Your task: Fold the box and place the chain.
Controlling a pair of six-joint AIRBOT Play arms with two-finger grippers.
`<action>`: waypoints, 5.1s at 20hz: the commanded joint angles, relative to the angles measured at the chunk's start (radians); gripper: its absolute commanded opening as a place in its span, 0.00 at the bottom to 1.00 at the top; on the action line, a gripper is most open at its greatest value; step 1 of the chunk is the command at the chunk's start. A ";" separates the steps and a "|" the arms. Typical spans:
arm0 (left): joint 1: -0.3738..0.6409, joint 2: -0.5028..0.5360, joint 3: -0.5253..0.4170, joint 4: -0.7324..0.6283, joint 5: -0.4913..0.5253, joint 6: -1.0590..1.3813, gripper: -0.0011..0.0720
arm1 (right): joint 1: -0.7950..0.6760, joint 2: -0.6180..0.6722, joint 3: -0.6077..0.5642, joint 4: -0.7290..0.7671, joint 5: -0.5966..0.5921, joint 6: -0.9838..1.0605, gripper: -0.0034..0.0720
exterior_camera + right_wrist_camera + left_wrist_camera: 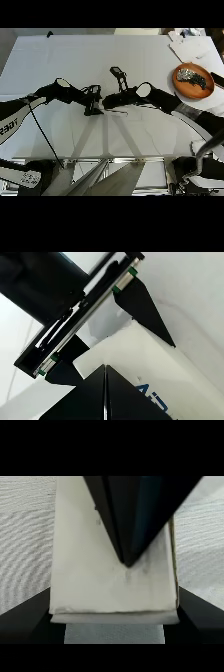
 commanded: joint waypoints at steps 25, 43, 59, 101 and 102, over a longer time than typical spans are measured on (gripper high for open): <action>0.000 0.001 0.000 0.000 0.000 -0.001 0.48 | 0.032 0.141 -0.056 0.019 -0.142 -0.073 0.06; 0.000 0.001 0.000 0.000 0.000 -0.001 0.48 | 0.032 0.070 -0.242 0.145 -0.159 -0.079 0.06; 0.000 0.001 0.000 0.000 0.000 -0.001 0.48 | 0.083 0.089 -0.150 0.167 -0.253 -0.058 0.05; 0.000 0.001 0.000 0.000 0.000 -0.001 0.48 | -0.604 0.536 -0.150 -0.816 0.329 0.370 0.06; 0.000 0.001 0.000 0.000 0.000 -0.001 0.48 | -0.604 0.536 -0.150 -0.814 0.330 0.370 0.06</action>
